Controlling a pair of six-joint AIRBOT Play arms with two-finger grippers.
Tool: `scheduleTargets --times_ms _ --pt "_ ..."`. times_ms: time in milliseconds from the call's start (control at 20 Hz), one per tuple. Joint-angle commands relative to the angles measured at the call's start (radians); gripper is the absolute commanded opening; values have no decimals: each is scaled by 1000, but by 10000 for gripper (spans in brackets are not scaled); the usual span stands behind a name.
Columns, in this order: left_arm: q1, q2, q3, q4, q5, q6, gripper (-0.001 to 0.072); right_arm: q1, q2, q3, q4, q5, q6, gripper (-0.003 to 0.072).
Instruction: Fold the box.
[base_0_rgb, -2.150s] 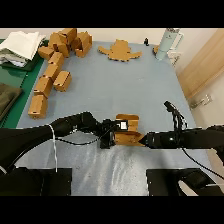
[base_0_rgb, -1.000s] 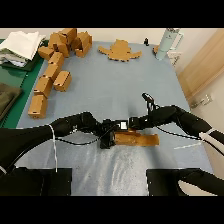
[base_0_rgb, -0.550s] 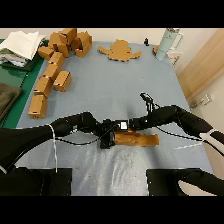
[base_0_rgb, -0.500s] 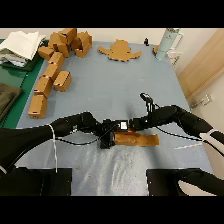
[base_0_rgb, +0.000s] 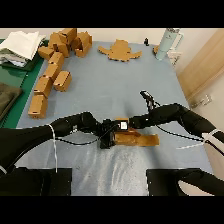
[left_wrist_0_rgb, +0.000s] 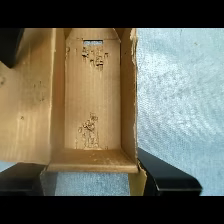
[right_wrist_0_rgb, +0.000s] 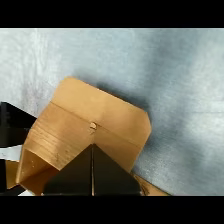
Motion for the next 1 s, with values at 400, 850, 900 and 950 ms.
scheduleTargets --times_ms 400,850,900,950 --pt "0 -1 1 0 2 0 512 37 -9 20 1 -71 -32 4" --pt "0 -1 1 0 1 0 512 37 -55 20 -5 -78 -40 5" --pt "0 -1 1 0 1 0 512 37 -55 20 -5 -78 -40 5" --pt "0 -1 1 0 1 0 512 37 -55 20 -5 -80 -40 5"
